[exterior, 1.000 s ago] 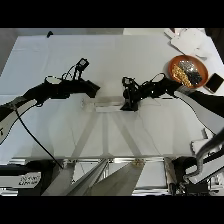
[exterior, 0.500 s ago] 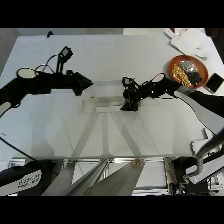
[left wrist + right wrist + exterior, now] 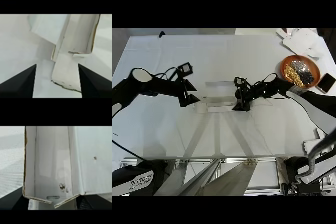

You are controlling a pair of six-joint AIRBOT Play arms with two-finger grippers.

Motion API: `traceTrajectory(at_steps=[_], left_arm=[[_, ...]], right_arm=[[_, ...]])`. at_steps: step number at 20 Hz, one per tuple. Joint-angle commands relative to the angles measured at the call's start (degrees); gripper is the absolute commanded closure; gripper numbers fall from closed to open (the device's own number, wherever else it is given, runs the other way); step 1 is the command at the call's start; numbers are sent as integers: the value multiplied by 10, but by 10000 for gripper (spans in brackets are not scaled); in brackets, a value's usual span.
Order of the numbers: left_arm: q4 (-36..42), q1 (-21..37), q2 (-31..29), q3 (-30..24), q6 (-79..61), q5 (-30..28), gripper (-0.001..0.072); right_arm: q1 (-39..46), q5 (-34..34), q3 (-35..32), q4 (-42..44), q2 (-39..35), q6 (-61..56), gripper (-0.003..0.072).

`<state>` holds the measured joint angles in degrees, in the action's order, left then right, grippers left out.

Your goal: Fold the box and place the chain.

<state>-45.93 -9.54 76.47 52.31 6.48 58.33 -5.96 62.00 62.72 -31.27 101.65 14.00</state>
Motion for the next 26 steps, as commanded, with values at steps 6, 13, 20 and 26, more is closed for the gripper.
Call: traceTrajectory(at_steps=[6,13,20,26], left_arm=[[-17,-41,76,0,-144,-58,2],[-17,-41,87,0,-194,3,31],[-14,-42,87,0,-227,6,220],[-11,-47,87,0,-247,-12,271]], right_arm=[[0,0,0,0,0,0,158],[0,0,0,0,0,0,158],[0,0,0,0,0,0,158],[0,0,0,0,0,0,158]])
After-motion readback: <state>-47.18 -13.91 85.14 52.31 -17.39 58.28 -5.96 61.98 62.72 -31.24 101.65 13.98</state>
